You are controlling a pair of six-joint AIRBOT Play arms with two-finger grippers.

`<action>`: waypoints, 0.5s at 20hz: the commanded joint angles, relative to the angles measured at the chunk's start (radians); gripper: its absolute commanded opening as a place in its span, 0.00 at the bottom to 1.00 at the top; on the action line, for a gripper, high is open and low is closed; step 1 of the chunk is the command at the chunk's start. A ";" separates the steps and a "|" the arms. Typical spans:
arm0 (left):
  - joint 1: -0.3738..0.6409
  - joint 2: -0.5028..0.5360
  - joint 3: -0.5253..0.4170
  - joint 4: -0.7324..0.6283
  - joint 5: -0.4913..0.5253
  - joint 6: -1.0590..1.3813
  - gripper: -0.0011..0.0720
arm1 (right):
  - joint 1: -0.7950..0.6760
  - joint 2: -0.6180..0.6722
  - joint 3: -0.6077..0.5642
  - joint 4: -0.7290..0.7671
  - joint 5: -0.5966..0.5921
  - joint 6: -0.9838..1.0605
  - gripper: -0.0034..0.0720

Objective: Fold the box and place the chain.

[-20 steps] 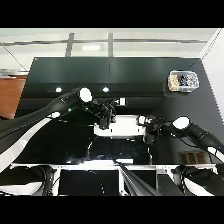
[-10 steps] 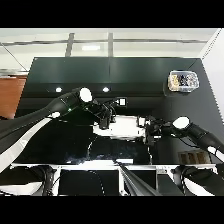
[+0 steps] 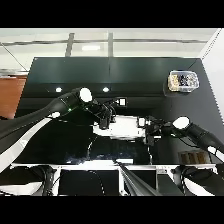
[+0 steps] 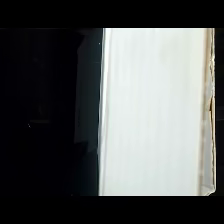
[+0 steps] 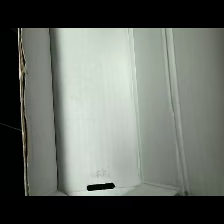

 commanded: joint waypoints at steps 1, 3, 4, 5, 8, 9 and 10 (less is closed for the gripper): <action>-0.001 -0.001 -0.001 0.000 0.000 0.000 0.06 | 0.000 -0.001 0.000 -0.001 -0.003 0.000 0.98; -0.001 -0.001 -0.001 0.000 -0.002 0.000 0.06 | 0.000 -0.001 -0.001 -0.002 -0.003 0.000 0.74; -0.001 -0.001 -0.001 0.000 -0.002 0.000 0.06 | 0.001 -0.001 -0.001 -0.002 -0.003 0.000 0.68; -0.001 -0.001 -0.001 0.000 -0.006 0.000 0.06 | 0.000 -0.001 -0.001 -0.002 -0.003 0.000 0.68; -0.001 -0.001 -0.001 0.000 -0.018 0.000 0.06 | 0.000 -0.001 -0.001 -0.002 -0.005 0.000 0.67; 0.000 0.000 -0.001 0.004 -0.022 0.000 0.13 | 0.001 -0.001 -0.001 -0.002 -0.005 0.000 0.67; 0.000 0.000 0.002 0.010 -0.033 0.000 0.35 | 0.001 -0.001 -0.001 -0.002 -0.006 0.000 0.67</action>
